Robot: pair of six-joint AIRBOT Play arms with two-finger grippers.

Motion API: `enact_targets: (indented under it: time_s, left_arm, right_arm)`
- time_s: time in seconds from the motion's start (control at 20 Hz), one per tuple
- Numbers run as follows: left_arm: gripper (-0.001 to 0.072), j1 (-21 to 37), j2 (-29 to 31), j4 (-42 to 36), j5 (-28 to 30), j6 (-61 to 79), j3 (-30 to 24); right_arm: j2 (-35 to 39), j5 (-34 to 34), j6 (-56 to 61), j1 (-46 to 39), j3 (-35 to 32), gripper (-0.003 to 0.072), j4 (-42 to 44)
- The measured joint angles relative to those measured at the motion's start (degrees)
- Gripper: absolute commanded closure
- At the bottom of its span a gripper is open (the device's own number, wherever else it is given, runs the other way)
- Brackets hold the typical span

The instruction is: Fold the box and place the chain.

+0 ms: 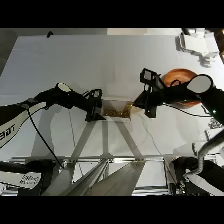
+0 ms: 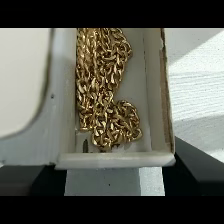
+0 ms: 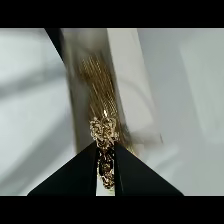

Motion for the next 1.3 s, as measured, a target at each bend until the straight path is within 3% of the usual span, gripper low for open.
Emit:
enact_targets:
  time_s: [0.45, 0.9, 0.95, 1.05, 1.1, 1.3]
  left_arm:
    - [0.0595, 0.0, 0.0, 0.0, 0.0, 0.0, 0.0]
    - [0.0595, 0.0, 0.0, 0.0, 0.0, 0.0, 0.0]
    - [0.0595, 0.0, 0.0, 0.0, 0.0, 0.0, 0.0]
    - [0.0595, 0.0, 0.0, 0.0, 0.0, 0.0, 0.0]
    - [0.0595, 0.0, 0.0, 0.0, 0.0, 0.0, 0.0]
    - [0.0595, 0.0, 0.0, 0.0, 0.0, 0.0, 0.0]
  right_arm:
    - [-1.1, -8.4, 0.2, 7.1, 3.1, 0.0677, 14.3]
    - [-5.2, -13.9, 3.7, 9.7, 3.3, 0.0669, 9.3]
    - [-5.6, -14.0, 4.1, 10.0, 3.3, 0.0617, 9.0]
    - [-6.1, -14.1, 4.5, 10.4, 3.3, 0.0403, 8.7]
    - [-6.3, -14.2, 4.7, 10.6, 3.3, 0.0347, 8.5]
    - [-6.1, -13.3, 4.9, 10.8, 3.3, 0.0349, 6.7]
